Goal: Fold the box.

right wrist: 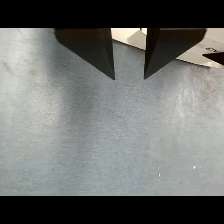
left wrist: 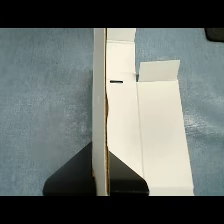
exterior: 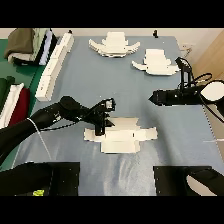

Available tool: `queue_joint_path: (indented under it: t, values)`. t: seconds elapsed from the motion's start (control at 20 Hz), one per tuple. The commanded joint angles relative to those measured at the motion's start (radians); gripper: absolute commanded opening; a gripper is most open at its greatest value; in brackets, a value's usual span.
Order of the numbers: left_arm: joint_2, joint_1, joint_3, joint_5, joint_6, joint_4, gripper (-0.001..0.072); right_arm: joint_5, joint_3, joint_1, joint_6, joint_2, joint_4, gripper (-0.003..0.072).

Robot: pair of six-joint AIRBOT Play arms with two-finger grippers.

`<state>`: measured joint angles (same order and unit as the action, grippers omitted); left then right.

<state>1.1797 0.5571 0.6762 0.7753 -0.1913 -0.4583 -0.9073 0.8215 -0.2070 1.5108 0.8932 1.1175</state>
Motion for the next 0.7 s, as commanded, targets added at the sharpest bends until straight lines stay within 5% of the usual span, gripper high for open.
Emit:
queue_joint_path:
  t: [0.0, 0.65]
  values:
    - [-0.007, -0.008, 0.000, 0.003, 0.001, 0.013, 0.0015, 0.000, 0.001, -0.001, 0.000, 0.014, -0.008, 0.0280]
    - [0.073, -0.008, -0.004, 0.064, 0.032, 0.013, 0.0016, -0.011, 0.001, -0.001, 0.000, 0.022, -0.017, 0.0277]
